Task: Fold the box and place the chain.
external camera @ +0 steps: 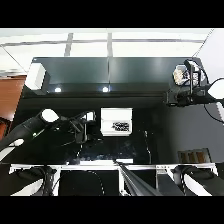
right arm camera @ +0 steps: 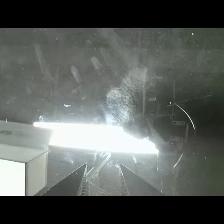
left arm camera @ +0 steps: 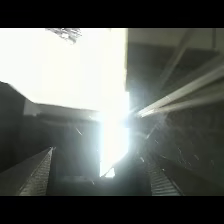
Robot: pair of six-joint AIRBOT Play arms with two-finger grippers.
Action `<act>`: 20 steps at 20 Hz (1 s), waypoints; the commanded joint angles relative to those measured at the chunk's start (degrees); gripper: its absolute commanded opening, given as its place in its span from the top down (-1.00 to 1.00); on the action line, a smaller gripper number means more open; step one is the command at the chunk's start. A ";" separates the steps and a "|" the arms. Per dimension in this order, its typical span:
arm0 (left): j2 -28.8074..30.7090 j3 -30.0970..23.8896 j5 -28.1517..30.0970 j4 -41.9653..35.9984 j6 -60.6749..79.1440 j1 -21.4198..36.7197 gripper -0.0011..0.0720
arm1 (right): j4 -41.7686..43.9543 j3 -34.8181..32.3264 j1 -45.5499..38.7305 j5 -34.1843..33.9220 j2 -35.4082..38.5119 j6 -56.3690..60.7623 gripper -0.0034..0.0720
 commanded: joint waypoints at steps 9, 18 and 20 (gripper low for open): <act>-9.27 5.95 -1.68 -9.03 7.39 -0.74 -0.98 | 0.00 -0.02 -0.04 -0.15 0.02 0.13 0.31; -9.31 6.16 -0.79 -9.07 8.98 -2.64 -0.98 | 0.04 -0.33 -0.04 -0.74 0.02 0.13 0.31; -9.31 6.16 -0.81 -9.07 9.03 -2.67 -0.81 | 0.83 -1.01 0.02 -1.42 -0.11 0.13 0.31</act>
